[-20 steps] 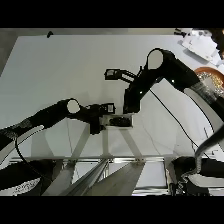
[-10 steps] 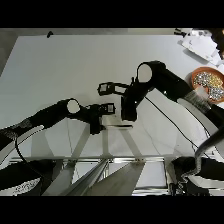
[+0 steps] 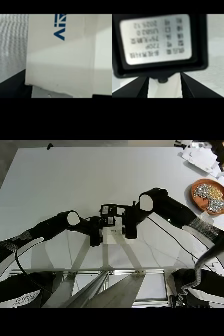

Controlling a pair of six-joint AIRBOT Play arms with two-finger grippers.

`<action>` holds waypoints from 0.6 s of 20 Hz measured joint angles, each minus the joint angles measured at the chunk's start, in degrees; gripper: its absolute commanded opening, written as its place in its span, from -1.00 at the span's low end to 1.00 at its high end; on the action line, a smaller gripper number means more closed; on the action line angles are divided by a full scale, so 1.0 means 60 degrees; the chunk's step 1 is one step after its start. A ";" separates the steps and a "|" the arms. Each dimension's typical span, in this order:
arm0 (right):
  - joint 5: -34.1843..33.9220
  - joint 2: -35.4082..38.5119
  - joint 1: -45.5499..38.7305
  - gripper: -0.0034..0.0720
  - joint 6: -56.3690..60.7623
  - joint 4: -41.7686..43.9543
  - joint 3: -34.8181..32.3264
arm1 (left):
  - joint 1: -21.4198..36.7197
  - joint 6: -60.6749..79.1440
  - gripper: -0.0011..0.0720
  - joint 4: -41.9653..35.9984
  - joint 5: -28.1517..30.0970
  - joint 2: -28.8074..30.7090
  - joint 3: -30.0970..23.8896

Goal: Fold the box and place the chain.

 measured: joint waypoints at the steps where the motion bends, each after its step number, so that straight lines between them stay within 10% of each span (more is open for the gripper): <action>1: -0.0080 0.0051 0.0033 0.18 0.0000 -0.0007 -0.0076 | -0.0004 0.0000 0.16 0.0000 0.0000 0.0000 0.0000; 12: -0.1530 0.1173 0.0889 0.14 0.0229 0.0011 -0.1370 | -0.0004 0.0004 0.16 0.0000 0.0000 0.0000 0.0000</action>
